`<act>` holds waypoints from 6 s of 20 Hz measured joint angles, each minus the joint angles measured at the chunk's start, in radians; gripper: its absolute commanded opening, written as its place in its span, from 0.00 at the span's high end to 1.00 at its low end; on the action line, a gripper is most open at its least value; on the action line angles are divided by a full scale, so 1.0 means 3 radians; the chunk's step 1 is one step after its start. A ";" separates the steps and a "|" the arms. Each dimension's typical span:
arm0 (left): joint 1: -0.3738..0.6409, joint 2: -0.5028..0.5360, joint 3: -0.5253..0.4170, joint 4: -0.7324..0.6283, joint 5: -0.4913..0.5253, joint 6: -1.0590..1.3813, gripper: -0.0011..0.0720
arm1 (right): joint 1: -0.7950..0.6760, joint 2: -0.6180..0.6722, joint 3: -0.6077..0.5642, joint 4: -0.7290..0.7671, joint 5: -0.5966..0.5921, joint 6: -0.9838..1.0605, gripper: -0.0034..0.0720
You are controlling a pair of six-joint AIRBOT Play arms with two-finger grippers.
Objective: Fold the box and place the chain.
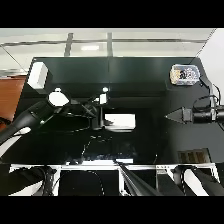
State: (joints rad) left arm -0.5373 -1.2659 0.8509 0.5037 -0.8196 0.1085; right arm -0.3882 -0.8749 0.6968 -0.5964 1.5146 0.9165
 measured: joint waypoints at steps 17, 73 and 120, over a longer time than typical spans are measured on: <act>-0.0317 -0.0917 0.0528 -0.0216 0.0001 -0.0388 0.01 | -0.0056 0.0010 -0.0003 -0.0025 -0.0131 -0.0113 0.94; 0.2407 0.0233 0.0146 0.2818 -0.0735 -0.4096 0.61 | -0.0056 0.0010 -0.0003 -0.0024 -0.0256 -0.0117 0.94; 0.2304 0.1359 -0.0056 0.1671 -0.0253 -0.3962 0.95 | 0.0660 0.0010 -0.0025 -0.0060 -0.1305 0.0013 0.94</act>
State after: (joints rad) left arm 0.1539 -0.8581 0.8341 1.0050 -0.8955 -1.0801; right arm -0.1902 -0.8719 0.6891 -0.6144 1.1233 0.9203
